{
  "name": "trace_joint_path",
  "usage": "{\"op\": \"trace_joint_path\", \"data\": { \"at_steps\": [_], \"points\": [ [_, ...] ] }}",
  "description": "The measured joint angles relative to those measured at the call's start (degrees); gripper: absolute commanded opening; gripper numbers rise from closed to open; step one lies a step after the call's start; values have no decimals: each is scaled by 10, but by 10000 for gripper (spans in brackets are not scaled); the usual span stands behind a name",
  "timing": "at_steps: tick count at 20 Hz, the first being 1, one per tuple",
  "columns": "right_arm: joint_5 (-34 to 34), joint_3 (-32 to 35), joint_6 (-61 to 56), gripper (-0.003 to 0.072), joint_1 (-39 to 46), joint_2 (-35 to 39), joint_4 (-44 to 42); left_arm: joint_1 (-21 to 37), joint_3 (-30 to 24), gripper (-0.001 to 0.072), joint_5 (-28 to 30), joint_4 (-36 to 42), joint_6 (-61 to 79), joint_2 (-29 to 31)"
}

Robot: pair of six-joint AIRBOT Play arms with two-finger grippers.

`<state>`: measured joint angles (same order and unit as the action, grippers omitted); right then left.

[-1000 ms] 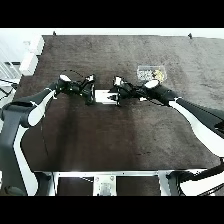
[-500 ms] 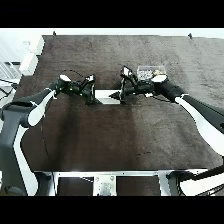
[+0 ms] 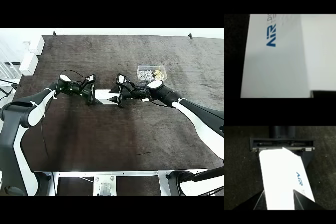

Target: Fold the box and place the chain.

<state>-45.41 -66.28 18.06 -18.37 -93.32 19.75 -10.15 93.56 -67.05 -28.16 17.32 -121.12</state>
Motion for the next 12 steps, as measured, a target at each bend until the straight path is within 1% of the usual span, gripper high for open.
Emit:
{"op": "trace_joint_path", "data": {
  "at_steps": [2,8,12],
  "points": [
    [0,1,3,438,0,7,-5,0,0,395,0,0,0,0],
    [-12,0,19,437,1,30,-33,0,0,395,0,0,1,0],
    [-13,0,23,437,6,12,-43,0,0,395,0,0,1,0]
  ]
}}
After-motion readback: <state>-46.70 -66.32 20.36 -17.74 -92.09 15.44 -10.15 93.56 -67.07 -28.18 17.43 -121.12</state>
